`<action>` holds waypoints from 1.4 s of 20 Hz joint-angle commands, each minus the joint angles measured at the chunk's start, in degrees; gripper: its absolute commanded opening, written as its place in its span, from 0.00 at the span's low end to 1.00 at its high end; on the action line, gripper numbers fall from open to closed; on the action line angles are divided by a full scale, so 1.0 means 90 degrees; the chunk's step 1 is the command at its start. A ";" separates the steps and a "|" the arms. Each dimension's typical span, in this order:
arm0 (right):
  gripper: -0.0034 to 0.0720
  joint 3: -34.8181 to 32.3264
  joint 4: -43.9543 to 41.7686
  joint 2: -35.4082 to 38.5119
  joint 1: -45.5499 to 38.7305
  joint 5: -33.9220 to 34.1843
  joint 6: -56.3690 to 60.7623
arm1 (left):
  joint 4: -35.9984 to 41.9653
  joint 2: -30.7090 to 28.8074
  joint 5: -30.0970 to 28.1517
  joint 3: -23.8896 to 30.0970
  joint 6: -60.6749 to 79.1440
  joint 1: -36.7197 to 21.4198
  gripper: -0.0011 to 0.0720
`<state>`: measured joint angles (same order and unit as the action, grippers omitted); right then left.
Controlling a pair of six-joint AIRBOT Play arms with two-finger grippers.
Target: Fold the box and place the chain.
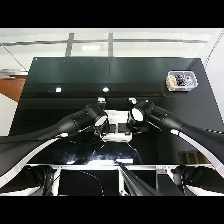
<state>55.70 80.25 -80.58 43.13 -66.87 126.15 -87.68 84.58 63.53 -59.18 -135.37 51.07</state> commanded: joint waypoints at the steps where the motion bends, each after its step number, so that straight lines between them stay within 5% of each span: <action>1: 0.40 0.0226 0.0075 0.0022 -0.0036 -0.0556 -0.0187 | 0.0015 0.0002 -0.0005 -0.0007 -0.0010 -0.0005 0.05; 11: 0.40 0.1020 0.0199 0.1401 -0.0459 -0.1596 -0.1792 | 0.0024 -0.0005 0.0002 -0.0029 -0.0012 -0.0005 0.05; 16: 0.40 0.1107 0.2334 0.2385 -0.1860 -0.1739 -0.2606 | -0.0153 -0.0002 0.0090 -0.0311 -0.0486 0.0000 0.05; 18: 0.40 0.1035 0.3038 0.2385 -0.2586 -0.1333 -0.2681 | -0.0211 0.0007 0.0078 -0.0345 -0.0495 -0.0005 0.05; 21: 0.40 0.0634 0.2866 0.2382 -0.3580 0.0102 -0.2688 | -0.0248 0.0046 0.0078 -0.0335 -0.0508 -0.0005 0.05; 22: 0.43 0.0427 0.2866 0.2375 -0.3847 0.0653 -0.2659 | -0.0250 0.0046 0.0041 -0.0335 -0.0508 -0.0005 0.05; 23: 0.87 0.0231 0.2868 0.2353 -0.4102 0.1185 -0.2635 | -0.0248 0.0049 -0.0002 -0.0335 -0.0508 -0.0005 0.05; 24: 0.99 0.0151 0.2846 0.2263 -0.4323 0.1520 -0.2642 | -0.0240 0.0049 -0.0005 -0.0335 -0.0505 -0.0005 0.05; 28: 0.99 0.0330 0.2033 0.1409 -0.5100 0.2302 -0.2635 | -0.0226 0.0049 -0.0007 -0.0335 -0.0503 -0.0005 0.05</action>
<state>58.39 103.13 -63.70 2.42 -53.95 102.52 -89.73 84.97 63.66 -62.13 -139.87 51.07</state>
